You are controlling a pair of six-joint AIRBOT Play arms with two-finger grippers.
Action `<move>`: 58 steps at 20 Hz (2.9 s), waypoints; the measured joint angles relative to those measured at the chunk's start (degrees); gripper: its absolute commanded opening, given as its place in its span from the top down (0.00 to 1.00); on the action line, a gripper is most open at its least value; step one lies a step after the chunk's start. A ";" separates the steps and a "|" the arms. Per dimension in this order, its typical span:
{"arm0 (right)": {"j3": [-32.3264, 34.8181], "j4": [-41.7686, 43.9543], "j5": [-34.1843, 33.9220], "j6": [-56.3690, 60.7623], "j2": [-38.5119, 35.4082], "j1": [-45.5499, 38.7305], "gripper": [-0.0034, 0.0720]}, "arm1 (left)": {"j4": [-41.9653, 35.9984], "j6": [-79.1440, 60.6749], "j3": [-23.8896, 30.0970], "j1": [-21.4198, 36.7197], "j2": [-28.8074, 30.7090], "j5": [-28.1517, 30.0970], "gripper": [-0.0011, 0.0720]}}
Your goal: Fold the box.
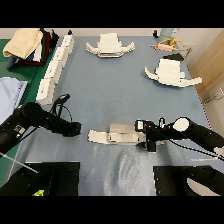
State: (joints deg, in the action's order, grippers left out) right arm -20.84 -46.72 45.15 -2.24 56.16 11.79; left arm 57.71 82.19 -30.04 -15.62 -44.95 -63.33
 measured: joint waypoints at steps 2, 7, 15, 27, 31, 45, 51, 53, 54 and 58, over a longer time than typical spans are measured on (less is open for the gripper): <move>0.00 0.00 0.00 0.00 0.00 0.00 0.29 | -3.82 -1.46 2.08 -1.73 -3.23 3.17 0.97; 0.00 0.00 -0.02 0.00 0.00 0.00 0.29 | -11.47 -2.99 5.11 -9.20 -9.64 12.48 0.97; 0.00 0.00 0.00 0.00 0.00 0.00 0.29 | -20.59 -8.28 3.89 -12.94 -10.73 17.20 0.45; 0.02 0.00 0.00 0.02 0.00 0.00 0.29 | -22.49 -9.60 1.03 -13.92 -10.73 16.92 0.34; 0.02 0.02 0.00 0.00 0.00 0.00 0.29 | -24.15 -10.12 1.01 -14.51 -10.75 17.05 0.34; 0.00 0.02 0.00 0.00 0.00 0.00 0.29 | -20.74 -4.68 0.63 -24.28 -10.86 25.86 0.36; 0.00 0.02 0.00 0.02 0.00 0.00 0.29 | -5.51 11.52 -3.48 -29.73 -13.05 26.45 0.36; 0.02 0.02 0.00 0.00 0.00 0.00 0.29 | -1.14 16.20 -5.60 -31.76 -14.86 26.05 0.36; 0.02 0.00 0.00 0.02 0.00 0.00 0.29 | 0.66 18.34 -6.56 -32.68 -15.89 25.83 0.36; 0.02 0.02 0.00 0.00 0.00 0.00 0.29 | 5.11 24.94 -10.34 -35.32 -19.93 23.80 0.36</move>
State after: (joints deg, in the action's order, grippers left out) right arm -20.82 -46.70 45.15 -2.24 56.16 11.79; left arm 62.83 107.13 -40.38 -50.94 -64.88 -39.53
